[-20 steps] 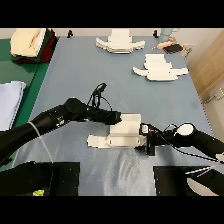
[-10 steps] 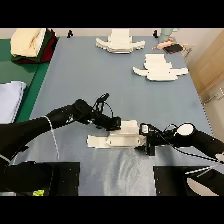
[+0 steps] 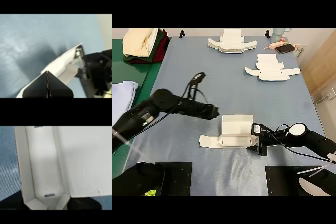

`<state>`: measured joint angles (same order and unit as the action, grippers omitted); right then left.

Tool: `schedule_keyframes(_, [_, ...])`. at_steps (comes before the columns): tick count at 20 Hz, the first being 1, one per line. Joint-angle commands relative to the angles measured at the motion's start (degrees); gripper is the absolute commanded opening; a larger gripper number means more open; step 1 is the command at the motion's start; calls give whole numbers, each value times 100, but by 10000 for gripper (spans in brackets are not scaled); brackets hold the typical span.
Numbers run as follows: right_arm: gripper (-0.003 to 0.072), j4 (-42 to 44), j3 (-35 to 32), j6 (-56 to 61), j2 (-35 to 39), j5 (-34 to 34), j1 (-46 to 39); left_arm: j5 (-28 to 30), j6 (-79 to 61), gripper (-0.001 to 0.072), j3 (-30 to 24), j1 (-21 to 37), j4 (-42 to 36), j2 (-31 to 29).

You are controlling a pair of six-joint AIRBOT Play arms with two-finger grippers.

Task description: Fold the box.

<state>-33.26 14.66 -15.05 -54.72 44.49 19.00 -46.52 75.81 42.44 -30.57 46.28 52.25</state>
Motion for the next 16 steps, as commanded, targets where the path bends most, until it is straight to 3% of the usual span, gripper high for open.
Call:
schedule_keyframes(1, [511, 0, 4, 2, 4, 0, 4, -922, 758, 15, -529, 544, 1665, -1252])
schedule_keyframes(6, [511, 0, 2, 2, 4, 0, 4, -1158, -3230, 23, -1320, 323, 800, -2441])
schedule_keyframes(7, [511, 0, 2, 2, 4, 2, 4, -1156, -3587, 280, -1335, 203, 750, -2500])
schedule_keyframes(8, [511, 0, 2, 0, 4, 0, 4, -1097, -3773, 701, -1338, 57, 758, -2492])
schedule_keyframes(12, [511, 0, 2, 2, 4, -2, 4, -726, -4433, 691, -1510, -192, 494, -2345])
schedule_keyframes(16, [511, 0, 2, 2, 4, 2, 4, 66, -6848, 692, -2424, 199, -870, -2212])
